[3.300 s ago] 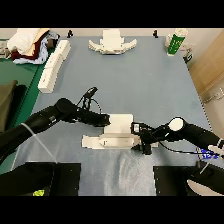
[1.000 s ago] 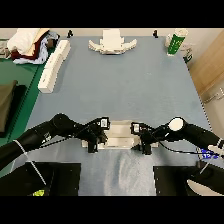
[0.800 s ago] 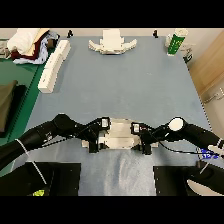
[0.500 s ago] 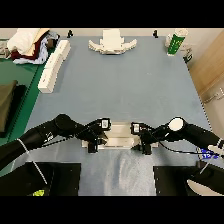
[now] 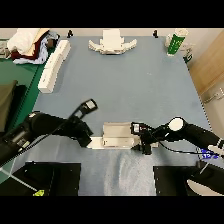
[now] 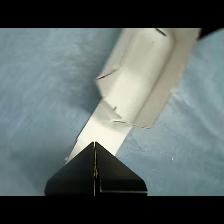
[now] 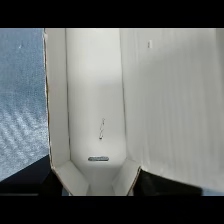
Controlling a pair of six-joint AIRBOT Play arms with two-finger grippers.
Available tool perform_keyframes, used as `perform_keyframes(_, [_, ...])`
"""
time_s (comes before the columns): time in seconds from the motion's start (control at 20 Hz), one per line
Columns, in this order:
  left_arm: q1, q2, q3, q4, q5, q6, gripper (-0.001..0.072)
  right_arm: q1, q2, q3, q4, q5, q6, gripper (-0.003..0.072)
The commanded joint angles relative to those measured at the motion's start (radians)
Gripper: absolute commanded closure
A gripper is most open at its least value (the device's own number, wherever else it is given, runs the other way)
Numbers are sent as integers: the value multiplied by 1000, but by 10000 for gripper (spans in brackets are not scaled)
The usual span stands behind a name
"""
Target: Fold the box.
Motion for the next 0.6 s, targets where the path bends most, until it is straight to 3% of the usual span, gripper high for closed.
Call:
perform_keyframes(0.0, [60,117,8,393,-165,-792,695,0,0,0,0,0,0,231])
perform_keyframes(0.05, [89,112,-5,410,-222,-829,695,0,0,0,1,0,0,231])
perform_keyframes(0.15, [142,85,-59,318,-226,-828,695,0,0,0,0,0,0,231])
perform_keyframes(0.35, [163,6,-200,61,-63,-776,695,0,0,0,0,0,0,231])
perform_keyframes(0.55, [163,-27,-227,-172,65,-645,696,0,0,0,0,0,0,231])
